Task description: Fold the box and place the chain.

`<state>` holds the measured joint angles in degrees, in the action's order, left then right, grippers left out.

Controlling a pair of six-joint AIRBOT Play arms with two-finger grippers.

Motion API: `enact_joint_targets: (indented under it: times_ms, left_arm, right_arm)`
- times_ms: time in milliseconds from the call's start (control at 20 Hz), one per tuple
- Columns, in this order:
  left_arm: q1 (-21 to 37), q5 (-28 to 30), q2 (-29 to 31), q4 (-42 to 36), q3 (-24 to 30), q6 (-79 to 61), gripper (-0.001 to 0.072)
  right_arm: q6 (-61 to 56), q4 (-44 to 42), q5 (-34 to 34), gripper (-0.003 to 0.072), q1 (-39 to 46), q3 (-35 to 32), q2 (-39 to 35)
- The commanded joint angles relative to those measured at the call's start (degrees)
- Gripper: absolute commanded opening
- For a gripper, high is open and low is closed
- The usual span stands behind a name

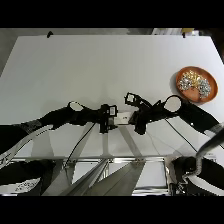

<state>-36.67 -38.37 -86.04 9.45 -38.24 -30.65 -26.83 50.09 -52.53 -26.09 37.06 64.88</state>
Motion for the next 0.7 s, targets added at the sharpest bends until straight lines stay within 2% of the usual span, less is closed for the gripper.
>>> enact_joint_targets:
  times_ms: [0,150,250,350,450,550,650]
  left_arm:
    - [0.02,-0.02,0.02,0.02,0.00,0.09,0.0170]
    - [0.02,-0.02,0.02,0.02,0.00,0.09,0.0170]
    - [0.02,-0.02,0.02,0.02,0.00,0.09,0.0170]
    - [0.02,-0.02,0.02,0.02,0.00,0.09,0.0170]
    - [0.02,-0.02,0.02,0.02,0.00,0.09,0.0170]
    - [0.02,-0.02,0.02,0.02,0.00,0.09,0.0170]
    - [0.02,-0.02,0.02,0.02,0.00,0.09,0.0170]
  right_arm:
    - [-7.15,1.31,2.56,0.0011,0.02,0.09,-4.09]
    - [-19.52,10.86,4.09,0.0011,0.02,0.09,-10.88]
    - [-32.83,23.47,1.97,0.0011,0.02,0.09,-16.04]
    - [-48.09,37.79,-4.70,0.0011,0.04,0.07,-19.93]
    - [-58.97,49.90,-12.13,0.0011,1.42,-0.02,-20.26]
    - [-61.86,53.20,-19.04,0.0011,8.07,-0.63,-19.37]
    - [-61.81,50.12,-24.70,0.0011,16.59,-1.68,-18.86]
